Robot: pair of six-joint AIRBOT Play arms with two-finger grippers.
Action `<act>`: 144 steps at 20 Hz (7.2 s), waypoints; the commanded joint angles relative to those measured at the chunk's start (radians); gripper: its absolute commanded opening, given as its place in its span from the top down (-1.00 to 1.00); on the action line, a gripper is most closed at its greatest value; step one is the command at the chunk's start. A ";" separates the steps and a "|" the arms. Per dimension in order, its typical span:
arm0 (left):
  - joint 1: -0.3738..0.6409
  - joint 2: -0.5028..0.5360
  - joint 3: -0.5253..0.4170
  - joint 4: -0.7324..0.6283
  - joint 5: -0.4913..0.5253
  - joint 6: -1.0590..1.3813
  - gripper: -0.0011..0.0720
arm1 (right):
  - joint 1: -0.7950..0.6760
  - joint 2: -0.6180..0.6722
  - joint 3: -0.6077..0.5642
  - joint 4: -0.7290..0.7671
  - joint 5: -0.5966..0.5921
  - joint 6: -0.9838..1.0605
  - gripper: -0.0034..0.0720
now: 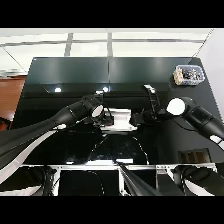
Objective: Fold the box and place the chain.
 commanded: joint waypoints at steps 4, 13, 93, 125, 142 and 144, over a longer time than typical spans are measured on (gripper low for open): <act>0.001 0.000 0.000 0.001 -0.001 -0.001 0.89 | -0.283 0.151 -0.019 0.036 0.241 -0.130 -0.56; 0.001 0.000 0.000 0.001 0.008 -0.001 0.89 | -0.542 0.116 -0.385 0.499 -0.048 -0.306 0.90; 0.001 0.000 0.000 0.001 0.010 -0.001 0.89 | 0.274 -0.235 0.196 -0.440 0.052 0.650 0.11; 0.001 0.000 0.000 0.001 0.010 -0.001 0.89 | 0.303 -0.378 0.302 -0.459 0.177 0.724 0.51; 0.001 0.000 0.000 0.001 0.010 -0.001 0.89 | 0.264 -0.313 0.303 -0.458 0.195 0.623 -0.11; 0.001 0.000 0.000 0.001 0.010 -0.001 0.89 | 0.262 -0.244 0.303 -0.457 0.222 0.575 -0.11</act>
